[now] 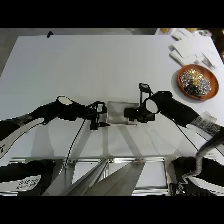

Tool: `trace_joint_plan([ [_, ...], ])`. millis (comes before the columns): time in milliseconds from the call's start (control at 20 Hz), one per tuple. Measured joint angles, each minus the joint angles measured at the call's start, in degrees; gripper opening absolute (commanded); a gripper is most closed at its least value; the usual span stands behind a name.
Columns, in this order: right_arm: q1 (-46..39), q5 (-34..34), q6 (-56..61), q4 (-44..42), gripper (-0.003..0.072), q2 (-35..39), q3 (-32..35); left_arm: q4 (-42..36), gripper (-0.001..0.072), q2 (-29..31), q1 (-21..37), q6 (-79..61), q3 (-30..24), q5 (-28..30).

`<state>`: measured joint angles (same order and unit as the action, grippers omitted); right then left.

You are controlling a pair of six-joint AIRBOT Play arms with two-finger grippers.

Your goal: Fold the box and place the chain.

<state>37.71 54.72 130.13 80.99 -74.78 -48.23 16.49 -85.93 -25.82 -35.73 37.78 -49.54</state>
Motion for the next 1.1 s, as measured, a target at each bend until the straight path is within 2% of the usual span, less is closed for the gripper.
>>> trace_joint_plan([
  [250,3.0,0.2,4.7,3.6,0.0214,-2.3,-0.3,0.0,0.007,0.0,0.0,0.0,0.0,0.0],
  [400,4.4,1.2,7.1,5.5,0.0126,-3.4,-0.5,0.0,0.007,0.0,0.0,0.0,0.0,0.0],
  [450,4.7,1.5,7.6,6.0,0.0054,-3.6,-0.5,0.0,0.007,0.0,0.0,0.0,0.0,0.0],
  [550,5.1,2.7,8.1,7.2,0.0017,-3.9,-1.2,0.0,0.007,0.0,0.0,-0.1,0.0,-0.1],
  [650,5.3,3.9,8.5,8.2,0.0018,-4.2,-2.4,0.0,0.007,0.0,0.0,0.1,0.0,-0.1],
  [750,5.4,4.3,9.1,9.2,0.0182,-4.3,-3.6,-0.2,0.007,0.0,0.0,0.2,0.0,0.2],
  [1100,5.4,4.5,9.4,10.2,0.0184,-4.9,-4.9,0.0,0.007,0.0,0.0,0.0,0.0,0.1],
])
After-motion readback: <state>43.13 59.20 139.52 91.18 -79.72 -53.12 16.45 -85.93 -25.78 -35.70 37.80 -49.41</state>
